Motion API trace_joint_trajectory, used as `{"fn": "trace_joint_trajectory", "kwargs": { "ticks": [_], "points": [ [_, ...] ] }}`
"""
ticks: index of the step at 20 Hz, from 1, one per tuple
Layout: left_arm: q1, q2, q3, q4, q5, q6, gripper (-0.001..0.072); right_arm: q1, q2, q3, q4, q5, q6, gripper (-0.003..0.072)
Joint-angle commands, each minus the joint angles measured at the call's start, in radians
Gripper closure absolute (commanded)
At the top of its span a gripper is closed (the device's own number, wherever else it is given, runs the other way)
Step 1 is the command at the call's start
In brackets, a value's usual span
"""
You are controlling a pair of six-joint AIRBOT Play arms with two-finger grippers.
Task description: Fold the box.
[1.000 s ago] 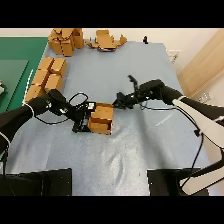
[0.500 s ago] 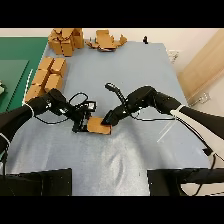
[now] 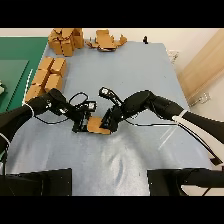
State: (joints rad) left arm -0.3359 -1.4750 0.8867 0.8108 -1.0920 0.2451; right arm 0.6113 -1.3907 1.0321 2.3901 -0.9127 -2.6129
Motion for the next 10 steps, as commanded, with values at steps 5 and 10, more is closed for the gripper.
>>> {"fn": "trace_joint_trajectory", "kwargs": {
  "ticks": [5,10],
  "points": [
    [0.001,0.0,0.0,0.001,0.004,0.0,0.0688,0.055,0.061,-0.001,-0.175,0.076,-0.014,0.0191],
    [0.001,0.0,0.0,0.001,0.005,0.0,0.0688,0.058,0.061,-0.001,-0.204,0.126,-0.013,0.0481]
  ]
}}
